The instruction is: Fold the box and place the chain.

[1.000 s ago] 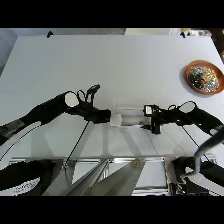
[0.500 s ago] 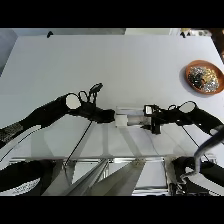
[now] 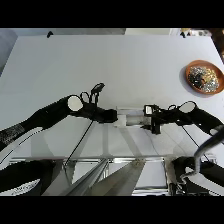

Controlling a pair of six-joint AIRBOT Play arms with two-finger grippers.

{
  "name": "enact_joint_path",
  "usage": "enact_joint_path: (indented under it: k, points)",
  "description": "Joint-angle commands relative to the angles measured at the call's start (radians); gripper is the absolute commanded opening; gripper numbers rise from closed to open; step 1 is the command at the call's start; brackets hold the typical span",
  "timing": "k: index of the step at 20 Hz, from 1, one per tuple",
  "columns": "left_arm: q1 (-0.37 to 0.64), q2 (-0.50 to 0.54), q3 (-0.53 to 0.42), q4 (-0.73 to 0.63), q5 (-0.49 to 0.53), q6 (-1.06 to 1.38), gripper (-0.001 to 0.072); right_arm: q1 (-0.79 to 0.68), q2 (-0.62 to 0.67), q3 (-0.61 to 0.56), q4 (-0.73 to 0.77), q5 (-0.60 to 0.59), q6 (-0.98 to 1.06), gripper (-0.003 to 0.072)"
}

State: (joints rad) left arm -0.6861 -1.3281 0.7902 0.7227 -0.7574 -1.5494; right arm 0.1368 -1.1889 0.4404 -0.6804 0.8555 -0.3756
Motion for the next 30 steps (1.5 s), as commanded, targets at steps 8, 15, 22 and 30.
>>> enact_joint_path:
  k: [8,15,22,30]
  points:
    - [-0.062,-0.005,0.003,0.079,0.110,-0.081,0.0277,-0.001,0.001,0.000,0.000,0.000,0.000,0.0316]
    - [-0.116,-0.013,0.039,0.283,0.084,-0.305,0.0277,-0.001,0.001,0.000,0.000,0.000,0.000,0.0316]
    - [-0.130,-0.061,0.130,0.416,-0.034,-0.459,0.0277,-0.001,0.001,0.000,0.000,0.000,0.000,0.0316]
    - [-0.138,-0.072,0.217,0.450,-0.151,-0.570,0.0276,-0.001,0.000,0.000,0.000,0.000,0.000,0.0316]
